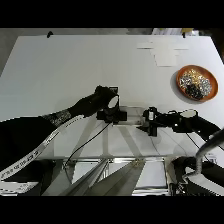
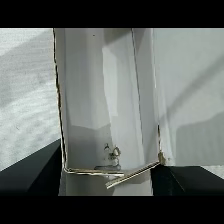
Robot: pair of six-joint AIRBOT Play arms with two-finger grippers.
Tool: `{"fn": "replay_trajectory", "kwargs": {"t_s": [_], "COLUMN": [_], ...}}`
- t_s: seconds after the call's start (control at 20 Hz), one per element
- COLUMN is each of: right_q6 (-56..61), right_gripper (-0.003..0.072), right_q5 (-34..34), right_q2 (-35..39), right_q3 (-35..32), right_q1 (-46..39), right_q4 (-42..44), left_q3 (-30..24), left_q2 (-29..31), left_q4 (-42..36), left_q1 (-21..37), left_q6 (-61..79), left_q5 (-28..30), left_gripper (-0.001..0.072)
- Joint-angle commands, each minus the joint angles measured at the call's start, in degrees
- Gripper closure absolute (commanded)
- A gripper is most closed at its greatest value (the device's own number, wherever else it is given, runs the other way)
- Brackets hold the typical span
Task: Fold the box and place the chain.
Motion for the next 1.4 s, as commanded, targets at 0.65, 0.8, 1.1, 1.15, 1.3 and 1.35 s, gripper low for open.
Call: {"fn": "replay_trajectory", "kwargs": {"t_s": [0.65, 0.8, 1.1, 1.15, 1.3, 1.35], "right_q6": [0.02, 0.02, 0.02, 0.02, 0.02, 0.02], "right_gripper": [0.021, 0.021, 0.021, 0.021, 0.021, 0.021], "right_q5": [-0.02, -0.02, -0.02, -0.02, 0.0, -0.02], "right_q2": [0.04, 0.04, 0.04, 0.04, 0.04, 0.04], "right_q3": [0.0, 0.0, 0.0, 0.0, 0.0, 0.0], "right_q1": [0.02, 0.02, 0.02, 0.02, 0.02, 0.02], "right_q4": [0.02, 0.04, 0.02, 0.04, 0.04, 0.02], "left_q3": [0.04, 0.04, 0.04, 0.04, -0.02, -0.04], "left_q2": [0.15, 2.1, 7.5, 8.9, 14.01, 15.76], "left_q4": [-0.02, 0.0, -0.02, -0.02, 0.13, 0.26], "left_q1": [0.02, 0.68, 1.84, 2.16, 3.5, 4.0], "left_q6": [-0.63, -0.39, 6.82, 9.07, 18.51, 21.59], "left_q5": [-0.68, -0.7, -2.91, -3.37, -7.28, -9.57], "left_gripper": [0.061, 0.0597, 0.0598, 0.0598, 0.0598, 0.0597]}}
